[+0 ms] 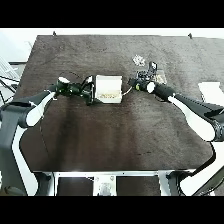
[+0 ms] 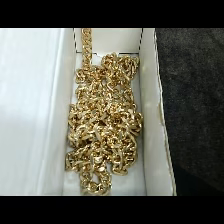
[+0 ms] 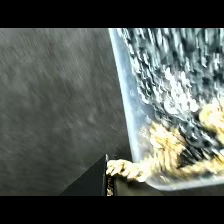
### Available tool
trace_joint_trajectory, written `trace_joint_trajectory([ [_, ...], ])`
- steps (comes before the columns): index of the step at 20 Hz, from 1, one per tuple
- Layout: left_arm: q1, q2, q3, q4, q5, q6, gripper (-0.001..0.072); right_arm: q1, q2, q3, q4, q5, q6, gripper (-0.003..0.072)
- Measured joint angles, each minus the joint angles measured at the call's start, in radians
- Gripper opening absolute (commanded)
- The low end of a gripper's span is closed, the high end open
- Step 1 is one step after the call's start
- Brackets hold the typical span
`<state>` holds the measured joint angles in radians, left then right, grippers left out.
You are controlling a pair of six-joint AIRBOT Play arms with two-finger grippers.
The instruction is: Fold the box and place the chain.
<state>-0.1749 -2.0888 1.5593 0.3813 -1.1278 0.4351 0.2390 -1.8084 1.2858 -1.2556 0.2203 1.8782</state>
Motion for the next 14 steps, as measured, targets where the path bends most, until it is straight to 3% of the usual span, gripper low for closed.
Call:
trace_joint_trajectory([
  [4,0.000,0.000,0.000,0.000,0.002,0.000,0.0357,0.031,0.114,0.009,0.003,0.019,-0.079,0.0005],
  [14,0.000,0.000,0.000,0.000,0.005,0.000,0.0357,0.167,0.621,0.014,-0.161,0.042,-0.158,0.0005],
])
